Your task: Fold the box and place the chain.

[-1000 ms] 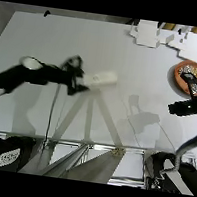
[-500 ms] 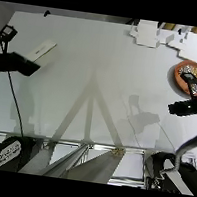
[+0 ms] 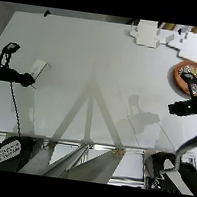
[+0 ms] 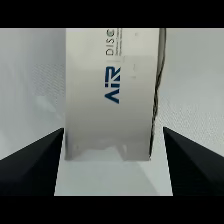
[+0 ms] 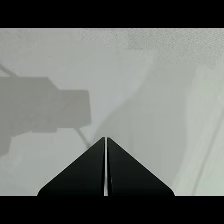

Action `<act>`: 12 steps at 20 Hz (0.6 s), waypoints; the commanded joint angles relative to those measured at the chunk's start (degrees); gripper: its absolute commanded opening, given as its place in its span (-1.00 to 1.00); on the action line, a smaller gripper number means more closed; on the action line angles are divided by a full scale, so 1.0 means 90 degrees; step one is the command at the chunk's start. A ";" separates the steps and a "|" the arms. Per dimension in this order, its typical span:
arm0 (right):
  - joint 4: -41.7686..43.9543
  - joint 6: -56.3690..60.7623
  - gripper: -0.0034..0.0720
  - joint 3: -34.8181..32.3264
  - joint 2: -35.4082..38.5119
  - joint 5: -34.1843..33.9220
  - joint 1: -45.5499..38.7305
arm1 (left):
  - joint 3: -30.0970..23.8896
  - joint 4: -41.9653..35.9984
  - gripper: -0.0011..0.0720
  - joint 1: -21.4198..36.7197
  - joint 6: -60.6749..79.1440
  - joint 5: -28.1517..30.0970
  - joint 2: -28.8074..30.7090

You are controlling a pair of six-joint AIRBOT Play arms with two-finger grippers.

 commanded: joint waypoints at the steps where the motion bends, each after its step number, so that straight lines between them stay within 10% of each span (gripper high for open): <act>1: 0.0000 0.0002 -0.87 0.0005 0.0002 0.0000 -0.0005 | 0.0000 0.0180 0.93 0.0002 -0.0146 -0.0265 0.0044; 12: 0.0000 0.0002 -0.87 0.0005 0.0002 0.0000 -0.0005 | -0.0002 0.0177 0.93 0.0002 -0.0146 -0.0495 0.2203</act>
